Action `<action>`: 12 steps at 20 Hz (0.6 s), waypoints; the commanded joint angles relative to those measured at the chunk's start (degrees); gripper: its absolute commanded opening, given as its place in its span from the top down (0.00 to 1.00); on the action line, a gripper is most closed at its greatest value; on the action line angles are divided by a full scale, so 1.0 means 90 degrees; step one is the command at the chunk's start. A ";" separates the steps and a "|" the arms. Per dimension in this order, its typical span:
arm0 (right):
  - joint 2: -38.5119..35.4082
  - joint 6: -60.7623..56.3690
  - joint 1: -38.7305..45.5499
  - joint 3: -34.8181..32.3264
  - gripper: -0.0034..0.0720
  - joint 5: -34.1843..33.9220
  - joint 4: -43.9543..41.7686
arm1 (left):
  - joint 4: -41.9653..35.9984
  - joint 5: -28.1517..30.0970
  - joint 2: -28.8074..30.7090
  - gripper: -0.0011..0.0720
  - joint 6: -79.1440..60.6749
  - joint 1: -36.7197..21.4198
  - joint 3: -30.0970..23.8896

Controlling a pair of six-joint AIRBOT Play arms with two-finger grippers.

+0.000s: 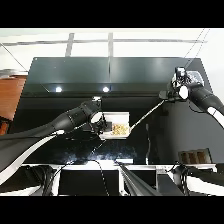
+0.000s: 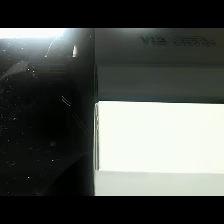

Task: Fold the box and place the chain.

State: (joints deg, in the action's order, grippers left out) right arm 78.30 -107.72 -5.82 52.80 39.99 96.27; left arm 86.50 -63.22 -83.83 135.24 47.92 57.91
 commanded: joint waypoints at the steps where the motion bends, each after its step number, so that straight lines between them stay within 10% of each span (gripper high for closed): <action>1: -0.0597 0.0435 0.0002 0.0005 0.93 0.0095 -0.0083 | 0.0002 0.0005 -0.0005 0.94 0.0000 -0.0005 0.0000; 12: -0.3468 0.3194 0.0000 0.0350 0.94 0.2453 -0.4289 | 0.0078 0.0002 -0.0005 0.94 0.0000 0.0002 0.0000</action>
State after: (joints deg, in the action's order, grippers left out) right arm 52.36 -86.61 -5.80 54.19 53.47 70.72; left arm 86.76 -63.20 -83.83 135.24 47.92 57.91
